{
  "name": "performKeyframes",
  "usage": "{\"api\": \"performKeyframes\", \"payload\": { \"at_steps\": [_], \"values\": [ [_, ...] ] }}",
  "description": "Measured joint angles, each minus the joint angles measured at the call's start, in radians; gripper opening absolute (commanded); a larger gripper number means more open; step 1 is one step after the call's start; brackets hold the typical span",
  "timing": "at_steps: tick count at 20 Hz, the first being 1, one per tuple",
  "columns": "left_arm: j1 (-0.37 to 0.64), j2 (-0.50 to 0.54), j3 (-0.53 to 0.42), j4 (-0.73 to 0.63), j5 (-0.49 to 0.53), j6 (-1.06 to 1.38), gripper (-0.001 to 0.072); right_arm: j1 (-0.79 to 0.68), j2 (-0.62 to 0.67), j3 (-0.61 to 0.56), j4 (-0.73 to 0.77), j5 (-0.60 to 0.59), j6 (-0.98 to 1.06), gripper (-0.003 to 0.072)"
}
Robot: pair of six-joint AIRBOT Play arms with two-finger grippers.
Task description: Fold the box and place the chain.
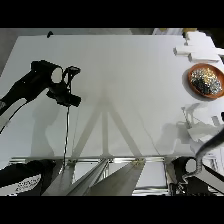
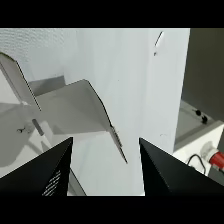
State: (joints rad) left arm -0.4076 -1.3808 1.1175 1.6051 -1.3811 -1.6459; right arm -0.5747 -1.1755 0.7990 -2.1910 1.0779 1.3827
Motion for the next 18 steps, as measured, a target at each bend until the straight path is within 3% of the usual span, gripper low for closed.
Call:
{"api": "performKeyframes", "payload": {
  "at_steps": [4,5,6,12,18],
  "values": [
    [0.000,0.000,0.000,0.000,0.000,0.000,0.0008,-0.028,-0.070,0.000,0.003,-0.003,-0.018,0.0230],
    [0.000,0.000,0.000,0.000,0.000,0.000,0.0008,-0.031,-0.085,0.000,0.002,-0.003,-0.016,0.0092],
    [0.000,0.000,0.000,0.000,0.000,0.000,0.0008,-0.033,-0.095,0.000,0.001,0.001,-0.008,0.0014],
    [0.000,0.000,0.000,0.000,0.000,0.000,0.0008,0.010,-0.053,0.005,0.037,0.078,0.016,0.0014],
    [0.000,0.000,0.000,0.000,0.000,0.000,0.0008,0.211,0.171,-0.016,0.416,0.134,-0.031,0.0012]
  ]
}}
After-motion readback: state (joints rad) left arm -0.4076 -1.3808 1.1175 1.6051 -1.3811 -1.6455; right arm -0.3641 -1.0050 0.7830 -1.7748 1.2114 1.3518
